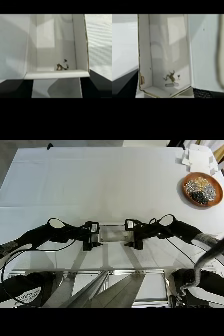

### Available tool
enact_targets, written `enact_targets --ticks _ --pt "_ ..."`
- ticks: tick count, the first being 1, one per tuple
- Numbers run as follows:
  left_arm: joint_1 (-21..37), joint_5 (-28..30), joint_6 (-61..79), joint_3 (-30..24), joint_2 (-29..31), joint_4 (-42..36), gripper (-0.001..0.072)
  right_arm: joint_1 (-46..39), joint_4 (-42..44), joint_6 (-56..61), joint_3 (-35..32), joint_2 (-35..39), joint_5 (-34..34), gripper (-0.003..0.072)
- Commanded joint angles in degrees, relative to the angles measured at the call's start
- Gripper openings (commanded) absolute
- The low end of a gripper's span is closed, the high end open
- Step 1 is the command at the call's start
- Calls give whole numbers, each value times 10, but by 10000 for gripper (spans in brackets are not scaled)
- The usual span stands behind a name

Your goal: Fold the box and place the chain.

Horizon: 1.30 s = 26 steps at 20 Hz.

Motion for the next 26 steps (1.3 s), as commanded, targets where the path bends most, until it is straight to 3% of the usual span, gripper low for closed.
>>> enact_targets --ticks 1,8,11,12,14,15,16,17,20,24,26 --pt "0 2 0 0 0 0 255 0 -85 91 0 30 21 718" --pt "0 2 0 0 0 0 255 0 -347 337 0 132 30 697" --pt "0 1 0 0 0 0 255 0 -392 430 0 180 61 677" --pt "0 -1 0 0 0 0 255 0 -388 442 0 201 77 608" --pt "0 0 0 0 0 0 255 0 -339 450 0 241 92 396" --pt "0 -1 0 0 0 0 255 0 -281 452 0 260 91 256" --pt "0 -1 0 0 0 0 255 0 -203 450 0 273 88 65" --pt "0 0 0 0 0 0 255 1 -135 437 0 276 75 16" --pt "0 -1 0 0 0 0 255 1 -11 400 0 259 7 15" --pt "0 0 0 0 0 0 255 1 36 383 0 173 -80 15" --pt "0 -1 0 0 0 0 255 1 59 348 0 120 -156 14"
